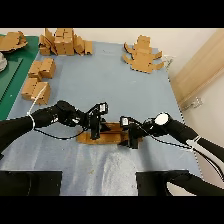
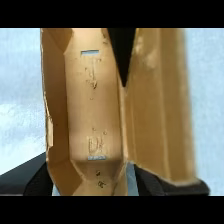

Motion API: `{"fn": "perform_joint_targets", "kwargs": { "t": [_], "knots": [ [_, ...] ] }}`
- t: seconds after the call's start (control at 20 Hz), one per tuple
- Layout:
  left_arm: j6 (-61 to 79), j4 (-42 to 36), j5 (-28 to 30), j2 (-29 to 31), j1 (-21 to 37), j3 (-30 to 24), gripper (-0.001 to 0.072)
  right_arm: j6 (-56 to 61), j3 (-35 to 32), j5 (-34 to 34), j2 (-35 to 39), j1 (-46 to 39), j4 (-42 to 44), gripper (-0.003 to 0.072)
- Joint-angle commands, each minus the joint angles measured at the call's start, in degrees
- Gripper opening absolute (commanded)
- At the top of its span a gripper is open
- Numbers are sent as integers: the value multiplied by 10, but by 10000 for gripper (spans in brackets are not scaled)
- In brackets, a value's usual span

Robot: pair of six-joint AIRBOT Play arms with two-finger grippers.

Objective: Fold the box.

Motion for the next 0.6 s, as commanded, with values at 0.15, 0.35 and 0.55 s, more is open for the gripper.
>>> {"fn": "perform_joint_targets", "kwargs": {
  "t": [0.15, 0.35, 0.55],
  "knots": [
    [0, 0, 0, 0, 0, 0, 11, 0, 0, -17, -18, 0, 9, 695],
    [0, 0, 0, 0, 0, 0, 11, 0, 0, -23, -30, 0, 9, 693],
    [0, 0, 0, 0, 0, 0, 11, -11, 0, -25, -42, 0, 9, 681]
  ]
}}
